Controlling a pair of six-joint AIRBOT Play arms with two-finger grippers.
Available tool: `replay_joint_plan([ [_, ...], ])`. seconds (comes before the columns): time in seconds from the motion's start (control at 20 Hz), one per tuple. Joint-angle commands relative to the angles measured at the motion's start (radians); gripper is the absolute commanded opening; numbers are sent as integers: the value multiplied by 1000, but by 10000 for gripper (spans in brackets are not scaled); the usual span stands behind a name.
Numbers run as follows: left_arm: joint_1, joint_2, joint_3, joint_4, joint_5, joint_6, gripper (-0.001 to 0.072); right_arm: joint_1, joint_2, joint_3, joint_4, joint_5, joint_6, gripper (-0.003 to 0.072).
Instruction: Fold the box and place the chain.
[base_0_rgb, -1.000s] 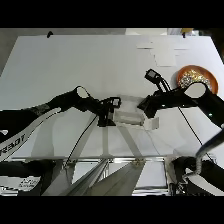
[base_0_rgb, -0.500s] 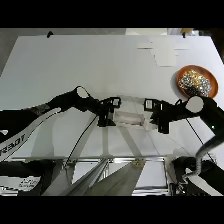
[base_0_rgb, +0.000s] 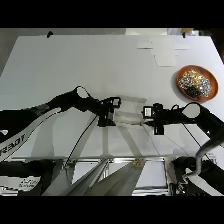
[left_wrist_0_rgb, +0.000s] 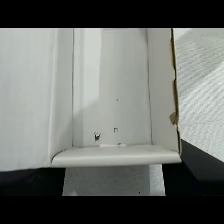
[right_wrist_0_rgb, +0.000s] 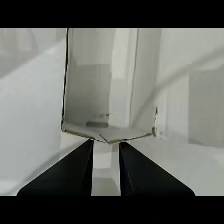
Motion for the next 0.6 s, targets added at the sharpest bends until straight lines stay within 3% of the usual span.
replay_joint_plan([
  [0.0, 0, 1, 1, 0, 0, 0, 135, 0, -20, -4, 87, -18, -57, 170],
  [0.1, 0, 1, 1, 0, 0, 0, 135, 1, -27, -4, 111, -18, -56, 83],
  [0.15, 0, 1, 1, 0, 0, 0, 135, 1, -32, -4, 125, -18, -57, 75],
  [0.4, 0, 1, 1, 0, 0, 0, 135, 2, -80, -4, 159, -31, -57, 86],
  [0.55, 0, 1, 1, 0, 0, 0, 135, 2, -101, -4, 162, -34, -57, 130],
])
